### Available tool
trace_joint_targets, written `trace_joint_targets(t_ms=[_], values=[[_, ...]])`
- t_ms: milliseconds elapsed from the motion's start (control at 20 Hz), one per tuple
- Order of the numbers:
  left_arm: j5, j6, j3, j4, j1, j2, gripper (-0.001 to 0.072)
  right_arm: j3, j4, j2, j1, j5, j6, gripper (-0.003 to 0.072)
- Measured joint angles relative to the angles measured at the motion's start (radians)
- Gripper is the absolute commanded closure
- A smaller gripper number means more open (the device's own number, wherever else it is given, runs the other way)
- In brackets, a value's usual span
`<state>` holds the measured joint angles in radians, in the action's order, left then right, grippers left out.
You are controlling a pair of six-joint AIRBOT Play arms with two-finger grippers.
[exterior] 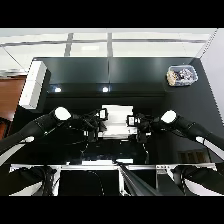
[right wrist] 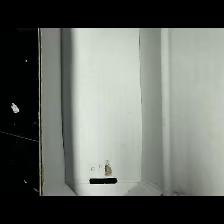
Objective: Fold the box and place the chain.
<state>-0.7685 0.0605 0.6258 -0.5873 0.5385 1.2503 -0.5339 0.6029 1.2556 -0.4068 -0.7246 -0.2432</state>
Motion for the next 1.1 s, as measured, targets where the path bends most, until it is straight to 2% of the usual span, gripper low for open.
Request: trace_joint_targets(t_ms=[150,250,400,450,500,650,850,950,1100], values=[[0.006,-0.003,0.0,0.0,0.001,0.0,0.0333,0.0,0.0,0.0,0.0,0.0,0.0,0.0507],[0.004,-0.003,0.0,-0.002,0.001,0.0,0.0539,0.0,0.0,0.0,0.0,0.0,0.0,0.0507],[0.001,0.0,0.0,-0.005,0.001,0.0,0.0553,0.0,0.0,0.0,0.0,0.0,0.0,0.0508],[0.001,0.0,0.0,-0.005,0.001,0.0,0.0586,0.0,0.0,0.0,0.0,0.0,0.0,0.0508],[0.001,0.0,0.0,-0.009,0.001,0.0,0.0679,0.0,0.0,0.0,0.0,0.0,0.0,0.0508],[0.0,-0.033,0.0,-0.056,-0.006,-0.03,0.068,0.0,0.0,0.0,0.0,0.0,0.0,0.0508],[-0.006,-0.2,0.001,-0.208,-0.054,-0.149,0.068,0.0,0.0,0.0,0.0,0.0,0.0,0.0508],[-0.03,-0.32,0.001,-0.291,-0.105,-0.216,0.068,0.0,0.0,0.0,0.0,0.0,0.0,0.0507],[-0.056,-0.652,-0.005,-0.381,-0.23,-0.273,0.068,0.0,0.0,0.0,0.0,0.0,0.0,0.0507]])
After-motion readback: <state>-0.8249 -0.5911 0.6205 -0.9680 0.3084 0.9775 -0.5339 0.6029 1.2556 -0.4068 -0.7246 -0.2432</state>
